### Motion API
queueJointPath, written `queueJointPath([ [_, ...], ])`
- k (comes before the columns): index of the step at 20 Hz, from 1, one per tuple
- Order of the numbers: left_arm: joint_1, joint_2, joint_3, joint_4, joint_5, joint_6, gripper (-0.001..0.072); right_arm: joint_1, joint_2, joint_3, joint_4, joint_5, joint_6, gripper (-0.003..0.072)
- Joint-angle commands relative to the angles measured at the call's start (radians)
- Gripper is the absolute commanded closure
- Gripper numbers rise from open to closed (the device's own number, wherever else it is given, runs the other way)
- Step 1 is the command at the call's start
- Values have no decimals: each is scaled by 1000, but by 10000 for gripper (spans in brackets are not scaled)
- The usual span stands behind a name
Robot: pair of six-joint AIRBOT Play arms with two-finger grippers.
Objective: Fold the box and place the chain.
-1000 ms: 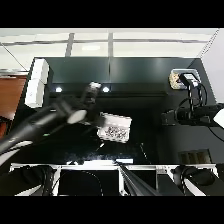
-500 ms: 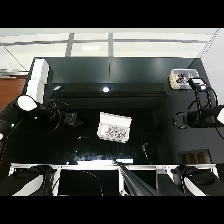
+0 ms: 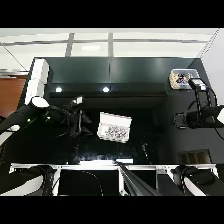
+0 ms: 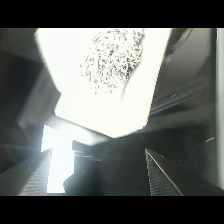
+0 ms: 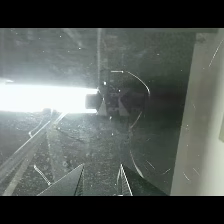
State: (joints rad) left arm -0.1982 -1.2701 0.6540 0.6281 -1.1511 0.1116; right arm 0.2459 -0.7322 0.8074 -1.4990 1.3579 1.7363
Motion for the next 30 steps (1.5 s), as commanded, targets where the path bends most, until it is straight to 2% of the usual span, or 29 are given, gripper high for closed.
queueJointPath([
  [1, -60, -42, 37, 5, 43, 227, -3, -1, 0, 0, 6, -6, 1, 403],
  [4, -64, -89, 58, 54, 44, 240, -3, -1, 0, 0, 6, -22, 1, 403],
  [9, -109, -102, 58, 37, 74, 255, -3, -1, 0, -1, 6, -51, 0, 403],
  [13, -148, -129, 58, -47, 93, 255, -2, -1, 0, -1, 6, -60, 0, 403],
  [17, -165, -130, 58, -37, 109, 255, -1, -1, 0, 0, 4, -61, 0, 403],
  [18, -171, -130, 58, -33, 111, 255, 10, -1, 0, -1, 4, -62, 0, 403],
  [19, -172, -130, 58, -34, 111, 255, 62, -1, 0, 0, 2, -66, 0, 403],
  [20, -176, -130, 58, -35, 114, 255, 189, -1, 0, -1, 2, -82, -1, 403],
  [21, -182, -129, 58, -43, 133, 235, 211, -1, -2, 0, 2, -106, -2, 403],
  [24, -201, -128, 58, -64, 216, 122, 210, -1, -19, 0, 27, -245, -1, 403],
  [28, -235, -127, 58, -64, 254, 93, 209, 0, -126, 0, 262, -466, -32, 400],
  [29, -238, -127, 58, -64, 254, 93, 209, 0, -167, 0, 353, -519, -80, 385],
  [30, -242, -127, 58, -64, 256, 93, 209, 0, -214, 0, 471, -569, -153, 195],
])
